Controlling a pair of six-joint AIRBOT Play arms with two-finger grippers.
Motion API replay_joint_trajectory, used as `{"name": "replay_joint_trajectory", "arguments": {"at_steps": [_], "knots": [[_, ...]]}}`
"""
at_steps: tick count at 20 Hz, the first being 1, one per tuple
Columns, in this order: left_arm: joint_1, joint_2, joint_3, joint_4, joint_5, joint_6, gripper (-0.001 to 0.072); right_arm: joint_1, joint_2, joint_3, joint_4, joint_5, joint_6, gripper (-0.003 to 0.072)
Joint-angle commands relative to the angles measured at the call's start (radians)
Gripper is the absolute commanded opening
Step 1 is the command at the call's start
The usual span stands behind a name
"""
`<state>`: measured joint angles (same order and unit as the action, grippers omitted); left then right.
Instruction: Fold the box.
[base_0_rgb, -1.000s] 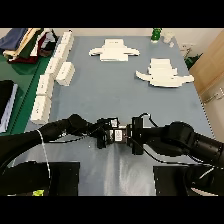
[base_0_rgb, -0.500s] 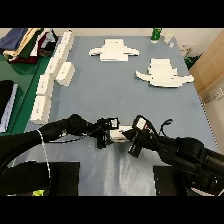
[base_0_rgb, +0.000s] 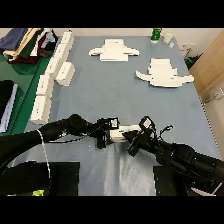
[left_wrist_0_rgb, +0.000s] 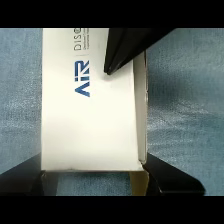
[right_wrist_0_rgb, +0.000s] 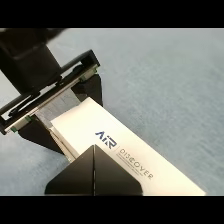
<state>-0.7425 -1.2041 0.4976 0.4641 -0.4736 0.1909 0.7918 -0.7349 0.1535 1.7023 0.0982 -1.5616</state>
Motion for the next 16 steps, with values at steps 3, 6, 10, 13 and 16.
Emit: {"name": "replay_joint_trajectory", "arguments": {"at_steps": [3,6,10,13,16], "knots": [[0.000,0.001,0.000,0.000,0.000,0.000,0.0422,0.000,-0.026,-0.008,0.027,-0.018,0.011,0.0004],[0.000,0.001,0.000,0.000,0.000,0.000,0.0423,0.000,-0.038,-0.008,0.032,-0.058,0.019,0.0003],[0.000,0.001,0.000,0.000,0.000,0.000,0.0422,0.000,-0.072,-0.007,0.053,-0.060,0.020,0.0003],[0.000,0.001,0.000,0.000,0.000,0.000,0.0422,0.000,-0.072,-0.008,0.052,-0.060,0.020,0.0004],[0.000,0.001,0.000,0.000,0.000,0.000,0.0422,-0.001,-0.072,-0.008,0.053,-0.060,0.020,0.0003]]}}
